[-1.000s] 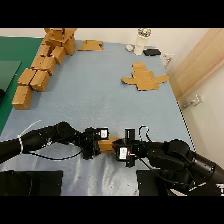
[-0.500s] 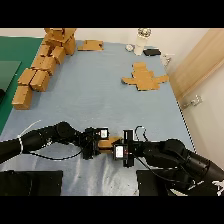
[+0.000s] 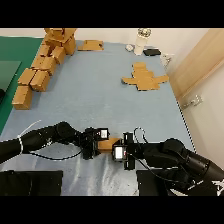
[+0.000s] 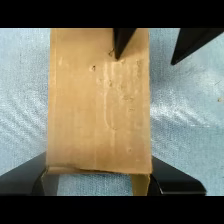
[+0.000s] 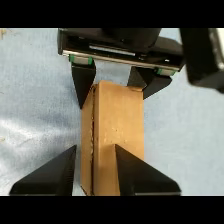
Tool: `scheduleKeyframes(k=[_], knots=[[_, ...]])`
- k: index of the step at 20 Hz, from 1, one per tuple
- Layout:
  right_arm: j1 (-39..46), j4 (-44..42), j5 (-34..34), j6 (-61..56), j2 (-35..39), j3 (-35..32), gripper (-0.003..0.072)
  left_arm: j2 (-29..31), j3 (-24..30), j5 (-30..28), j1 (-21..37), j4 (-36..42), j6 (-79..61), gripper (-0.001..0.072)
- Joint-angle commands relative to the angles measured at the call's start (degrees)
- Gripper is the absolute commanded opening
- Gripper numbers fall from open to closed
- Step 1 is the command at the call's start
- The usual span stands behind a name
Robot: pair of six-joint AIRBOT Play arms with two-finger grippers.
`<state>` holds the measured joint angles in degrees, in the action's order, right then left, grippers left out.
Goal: Fold the box.
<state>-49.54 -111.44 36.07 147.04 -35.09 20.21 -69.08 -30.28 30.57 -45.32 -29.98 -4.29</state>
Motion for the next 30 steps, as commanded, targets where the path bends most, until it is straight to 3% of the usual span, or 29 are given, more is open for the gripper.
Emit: scheduleKeyframes(k=[1, 3, 4, 5, 6, 7, 9, 12, 15, 17, 30], knots=[[0.0, -0.2, 2.7, -7.1, 1.8, 2.5, 0.0394, 0.0, 0.0, 0.0, 0.0, 0.0, 0.0, 0.0521], [0.0, -0.5, 9.5, -23.7, 5.4, 5.7, 0.0391, 0.0, 0.0, 0.0, 0.0, 0.0, 0.0, 0.0521], [0.0, -1.4, 12.9, -36.1, 7.4, 6.4, 0.0349, 0.0, 0.0, 0.0, 0.0, 0.0, 0.0, 0.0522], [0.0, -2.8, 14.5, -47.4, 9.2, 6.0, 0.0258, 0.0, 0.0, 0.0, 0.0, 0.0, 0.0, 0.0521], [0.0, -4.6, 14.6, -57.2, 10.8, 4.7, 0.0118, 0.0, 0.0, -0.1, 0.0, 0.0, 0.0, 0.0521], [0.0, -8.7, 13.9, -63.1, 12.1, 2.5, 0.0085, 0.0, 0.0, 0.0, 0.0, 0.0, 0.0, 0.0521], [-0.1, -18.8, 7.5, -73.1, 13.8, -4.2, 0.0004, 0.0, 0.0, 0.0, 0.0, 0.0, 0.0, 0.0522], [-1.9, -23.0, -7.6, -85.3, 13.9, -11.8, 0.0004, 0.0, 0.0, 0.0, 0.0, 0.0, 0.0, 0.0521], [-2.7, -22.4, -22.6, -89.5, 12.8, -13.0, 0.0004, 0.0, 0.0, 0.0, 0.0, 0.0, 0.0, 0.0522], [-2.7, -22.5, -26.9, -89.7, 10.9, -13.0, 0.0004, 0.0, 0.0, 0.0, 0.0, 0.0, 0.0, 0.0521], [-4.9, -21.5, -24.4, -90.7, 0.7, -13.0, 0.0004, 0.0, 0.0, 0.0, 0.0, 0.0, 0.0, 0.0521]])
